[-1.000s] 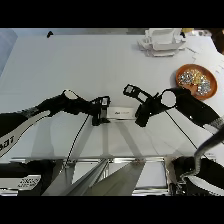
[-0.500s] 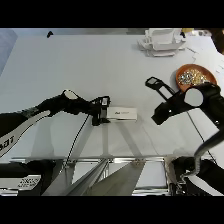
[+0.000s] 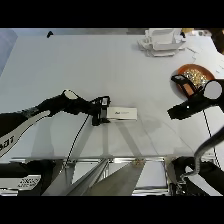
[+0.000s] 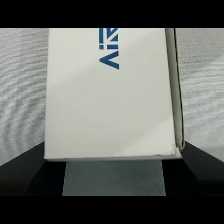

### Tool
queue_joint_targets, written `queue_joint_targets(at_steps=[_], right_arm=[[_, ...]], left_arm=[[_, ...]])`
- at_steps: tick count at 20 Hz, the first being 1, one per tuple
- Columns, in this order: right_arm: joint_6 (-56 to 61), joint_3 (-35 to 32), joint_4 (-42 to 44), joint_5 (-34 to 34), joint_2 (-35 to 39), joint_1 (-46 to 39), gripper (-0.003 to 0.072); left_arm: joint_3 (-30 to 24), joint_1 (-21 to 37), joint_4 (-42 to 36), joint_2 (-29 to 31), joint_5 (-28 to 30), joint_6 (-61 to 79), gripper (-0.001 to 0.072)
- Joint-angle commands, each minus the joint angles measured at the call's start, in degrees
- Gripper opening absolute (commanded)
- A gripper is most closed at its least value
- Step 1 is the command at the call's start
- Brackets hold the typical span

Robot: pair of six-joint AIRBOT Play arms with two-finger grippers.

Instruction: Fold the box and place the chain.

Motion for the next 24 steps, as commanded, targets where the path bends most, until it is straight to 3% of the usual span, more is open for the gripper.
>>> queue_joint_targets(at_steps=[1, 13, 15, 20, 24], right_arm=[[0.5, 0.1, 0.0, 0.5, 0.0, -1.0, 0.0016], [0.5, 0.1, 0.0, 0.5, 0.0, -1.0, 0.0016], [0.5, 0.1, 0.0, 0.5, 0.0, -1.0, 0.0016], [0.5, 0.1, 0.0, 0.7, 0.0, -1.0, 0.0016], [0.5, 0.1, 0.0, 0.7, 0.0, -1.0, 0.0016]], left_arm=[[0.0, 0.0, 0.0, 0.0, 0.0, 0.0, 0.0071], [0.0, 0.0, -0.4, 0.0, -1.3, 0.0, 0.0068], [0.0, 0.3, 0.0, 0.7, -1.3, -0.2, 0.0005], [0.0, 3.5, 5.6, 11.2, 1.6, -7.4, 0.0004], [0.0, 11.0, 9.9, 23.6, 5.4, -20.5, 0.0004]])
